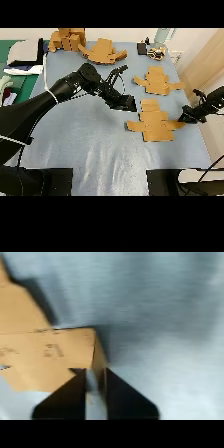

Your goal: Fold the box.

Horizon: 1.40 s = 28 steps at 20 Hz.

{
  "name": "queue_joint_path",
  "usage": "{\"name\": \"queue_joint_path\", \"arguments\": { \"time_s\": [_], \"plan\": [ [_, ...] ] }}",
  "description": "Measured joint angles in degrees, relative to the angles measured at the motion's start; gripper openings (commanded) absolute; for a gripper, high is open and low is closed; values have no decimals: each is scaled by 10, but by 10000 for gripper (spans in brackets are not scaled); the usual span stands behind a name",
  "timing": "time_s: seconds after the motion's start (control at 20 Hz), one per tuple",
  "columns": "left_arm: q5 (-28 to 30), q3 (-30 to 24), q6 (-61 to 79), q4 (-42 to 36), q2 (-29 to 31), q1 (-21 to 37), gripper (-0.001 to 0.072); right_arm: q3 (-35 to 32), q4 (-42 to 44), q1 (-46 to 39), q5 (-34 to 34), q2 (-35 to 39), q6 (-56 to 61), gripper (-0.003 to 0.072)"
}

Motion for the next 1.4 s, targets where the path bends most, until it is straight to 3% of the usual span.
{"name": "queue_joint_path", "arguments": {
  "time_s": [0.3,0.45,0.55,0.6,0.7,0.95,1.0,1.1,1.15,1.4],
  "plan": [
    [-14,21,3,-7,0,39,593,-37,92,79,-14,3,-22,2],
    [-42,28,7,-4,0,83,593,-78,169,146,41,25,-28,2],
    [-70,30,10,10,0,110,593,-107,209,207,112,52,-28,4],
    [-84,30,11,18,0,122,593,-120,222,241,153,67,-23,53],
    [-106,27,11,31,0,140,593,-135,228,301,219,85,-1,309],
    [-132,24,15,49,0,164,593,-148,215,365,301,76,47,304],
    [-134,24,16,53,0,165,593,-149,214,370,307,70,52,281],
    [-138,24,17,60,0,168,594,-150,212,376,316,59,57,72],
    [-140,24,17,63,0,169,593,-150,212,377,319,54,57,10],
    [-153,24,21,72,0,190,594,-151,247,394,312,55,-5,-2]
  ]
}}
